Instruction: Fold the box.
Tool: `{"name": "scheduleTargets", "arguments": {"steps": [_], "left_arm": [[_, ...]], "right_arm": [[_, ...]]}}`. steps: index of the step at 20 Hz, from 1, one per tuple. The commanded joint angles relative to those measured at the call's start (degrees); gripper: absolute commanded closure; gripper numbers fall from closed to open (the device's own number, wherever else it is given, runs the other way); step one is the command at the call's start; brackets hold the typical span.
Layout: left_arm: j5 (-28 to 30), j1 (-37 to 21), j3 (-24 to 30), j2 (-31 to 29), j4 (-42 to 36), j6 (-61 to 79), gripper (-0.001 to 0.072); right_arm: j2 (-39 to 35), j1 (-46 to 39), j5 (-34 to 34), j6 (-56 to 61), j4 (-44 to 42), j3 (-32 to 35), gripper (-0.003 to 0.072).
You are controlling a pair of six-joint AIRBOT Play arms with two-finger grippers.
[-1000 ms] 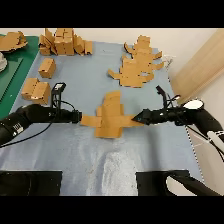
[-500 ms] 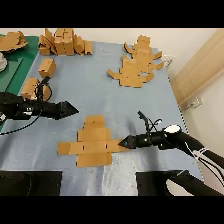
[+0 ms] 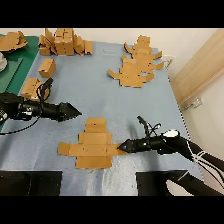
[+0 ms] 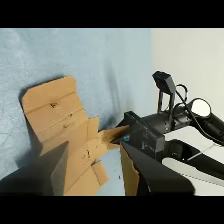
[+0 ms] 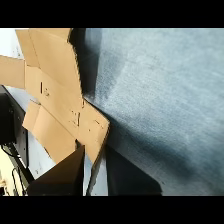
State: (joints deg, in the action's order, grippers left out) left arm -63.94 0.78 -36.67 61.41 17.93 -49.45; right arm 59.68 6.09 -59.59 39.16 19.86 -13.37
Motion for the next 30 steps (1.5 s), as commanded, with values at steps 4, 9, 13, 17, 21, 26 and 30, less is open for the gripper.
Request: {"name": "scheduleTargets", "arguments": {"steps": [4, 9, 13, 17, 21, 26, 30], "left_arm": [[-2.75, -0.04, -0.04, 1.03, -0.33, 0.17, 0.0205], [-4.72, -0.04, -0.04, 4.09, -0.35, 0.55, 0.0206], [-5.55, -0.04, -0.04, 6.95, -0.37, 2.49, 0.0206], [-6.34, -0.09, -0.04, 11.72, 0.15, 3.82, 0.0205], [-6.54, -0.09, -0.04, 16.09, 1.4, 5.33, 0.0206], [-6.6, -2.12, -0.04, 16.57, 7.06, 4.59, 0.0206], [-6.36, -3.87, -0.07, 16.85, 7.28, 6.23, 0.0256]], "right_arm": [[0.02, 0.09, -2.84, 1.53, -0.61, 0.22, 0.0488], [0.87, 0.09, -2.86, 2.36, -0.83, 0.87, 0.0498], [2.91, 0.09, -3.37, -1.99, -3.87, 0.83, 0.0684], [1.62, 0.02, -9.57, -8.83, -4.63, 0.7, 0.0684], [-1.68, 0.02, -7.87, -10.8, -4.44, 0.7, 0.0684], [-1.84, 0.02, -7.32, -9.18, -2.71, 0.72, 0.0684], [-1.84, 0.02, -6.84, -9.16, -2.73, 0.7, 0.0684]]}}
